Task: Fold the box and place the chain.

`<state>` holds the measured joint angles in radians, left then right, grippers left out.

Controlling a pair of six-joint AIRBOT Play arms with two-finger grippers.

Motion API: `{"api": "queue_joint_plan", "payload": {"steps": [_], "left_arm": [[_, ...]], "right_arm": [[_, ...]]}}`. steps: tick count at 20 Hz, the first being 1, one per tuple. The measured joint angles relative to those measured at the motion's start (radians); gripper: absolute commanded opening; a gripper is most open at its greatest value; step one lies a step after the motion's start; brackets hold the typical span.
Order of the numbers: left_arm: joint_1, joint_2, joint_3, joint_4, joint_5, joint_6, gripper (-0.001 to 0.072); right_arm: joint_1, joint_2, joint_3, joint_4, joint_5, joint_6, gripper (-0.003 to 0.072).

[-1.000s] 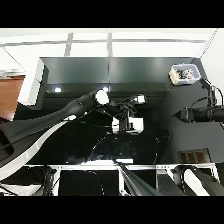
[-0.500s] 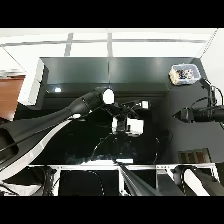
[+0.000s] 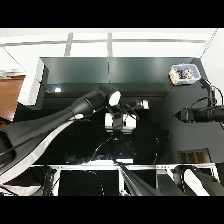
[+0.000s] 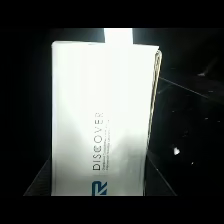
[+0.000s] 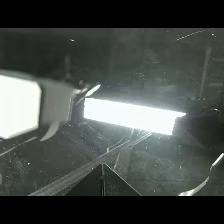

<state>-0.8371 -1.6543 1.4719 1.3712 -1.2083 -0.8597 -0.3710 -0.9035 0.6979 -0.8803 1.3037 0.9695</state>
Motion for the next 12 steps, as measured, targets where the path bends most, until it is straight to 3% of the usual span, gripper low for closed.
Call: {"api": "queue_joint_plan", "payload": {"steps": [3,6,9,12], "left_arm": [[0.090,0.053,0.047,0.105,-0.165,-0.194,0.0196],[0.258,0.152,0.021,0.155,-0.298,-0.354,0.0196],[0.470,0.301,-0.089,0.174,-0.335,-0.450,0.0196],[0.721,0.482,-0.271,0.187,-0.315,-0.494,0.0196]], "right_arm": [[0.000,0.000,0.000,0.000,0.003,0.000,0.0012],[0.000,0.000,0.000,0.000,0.008,0.000,0.0012],[0.000,0.000,0.000,0.000,0.011,0.001,0.0012],[0.000,0.000,0.000,0.000,0.011,0.004,0.0012]]}}
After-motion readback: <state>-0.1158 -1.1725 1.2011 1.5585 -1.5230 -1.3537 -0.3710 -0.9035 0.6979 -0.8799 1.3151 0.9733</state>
